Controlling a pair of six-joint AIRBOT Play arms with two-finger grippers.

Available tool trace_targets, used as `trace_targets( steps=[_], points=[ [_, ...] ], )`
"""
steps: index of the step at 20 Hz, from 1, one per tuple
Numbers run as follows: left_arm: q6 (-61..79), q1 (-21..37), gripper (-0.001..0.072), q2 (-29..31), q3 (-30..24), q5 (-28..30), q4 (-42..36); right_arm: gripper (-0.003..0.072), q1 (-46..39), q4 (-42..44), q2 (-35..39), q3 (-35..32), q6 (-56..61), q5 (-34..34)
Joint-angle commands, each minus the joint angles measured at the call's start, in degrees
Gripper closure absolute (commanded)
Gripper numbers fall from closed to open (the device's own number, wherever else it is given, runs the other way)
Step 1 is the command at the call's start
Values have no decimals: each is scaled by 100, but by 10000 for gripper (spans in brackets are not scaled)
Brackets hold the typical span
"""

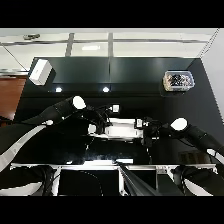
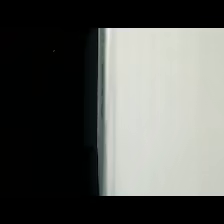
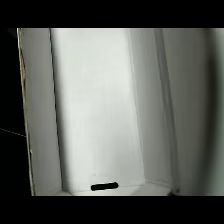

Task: Fold the box and place the chain.

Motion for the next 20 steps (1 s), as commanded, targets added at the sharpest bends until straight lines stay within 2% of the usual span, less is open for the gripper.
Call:
trace_targets(
  steps=[1, 7, 8, 9, 12, 14, 15, 16, 18, 19, 20],
  points=[
    [0, 2, 682, 2, 4, -4, 0, 141, 0, -2, -61, -2, 4, -15],
    [0, 4, 682, 2, 4, -4, 0, 142, 0, 0, -61, -2, 4, -17],
    [0, 4, 682, 2, 4, -7, 0, 243, 0, -2, -61, 0, 4, -15],
    [0, 4, 682, 2, 4, -11, 0, 272, 0, -2, -61, 0, 4, -17],
    [-7, 4, 673, 7, 4, -42, 0, 272, 2, -24, -61, -2, 4, -11],
    [-243, 7, 508, 79, 9, -142, 57, 272, 2, -46, -61, -2, -2, -4],
    [-382, 4, 461, 166, 13, -216, 247, 272, 2, -52, -61, 0, -13, 39],
    [-444, 7, 378, 293, 11, -317, 476, 272, 2, -90, -61, -2, -13, 57],
    [-774, 7, 93, 573, 11, -422, 916, 272, 2, -92, -61, -2, -28, 79],
    [-1038, 7, 62, 739, 11, -472, 1180, 272, 2, -92, -61, -2, -28, 79],
    [-1344, 7, 63, 903, 11, -529, 1440, 272, 2, -90, -61, -2, -28, 81]
  ],
)
